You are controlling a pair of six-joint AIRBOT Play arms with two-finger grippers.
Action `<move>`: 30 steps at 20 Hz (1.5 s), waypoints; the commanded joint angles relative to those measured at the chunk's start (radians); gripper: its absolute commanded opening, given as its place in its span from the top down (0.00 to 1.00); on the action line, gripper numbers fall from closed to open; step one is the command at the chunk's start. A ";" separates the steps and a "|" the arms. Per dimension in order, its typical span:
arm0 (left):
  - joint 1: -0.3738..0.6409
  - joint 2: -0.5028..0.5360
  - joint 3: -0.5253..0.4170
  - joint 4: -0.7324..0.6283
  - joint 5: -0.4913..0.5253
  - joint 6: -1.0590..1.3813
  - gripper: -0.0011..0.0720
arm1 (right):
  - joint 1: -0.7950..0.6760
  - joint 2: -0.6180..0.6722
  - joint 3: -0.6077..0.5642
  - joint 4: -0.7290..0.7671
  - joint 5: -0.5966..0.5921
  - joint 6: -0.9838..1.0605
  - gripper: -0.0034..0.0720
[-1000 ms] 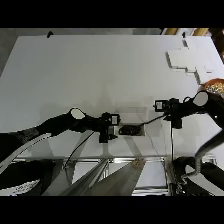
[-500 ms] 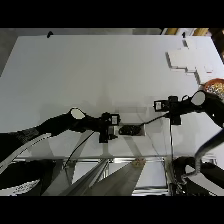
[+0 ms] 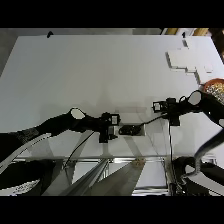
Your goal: Fold the box and place the chain.
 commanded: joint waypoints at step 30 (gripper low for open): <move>0.000 0.000 0.000 0.000 0.000 0.000 0.75 | 0.317 0.419 -0.001 0.567 0.193 0.117 0.93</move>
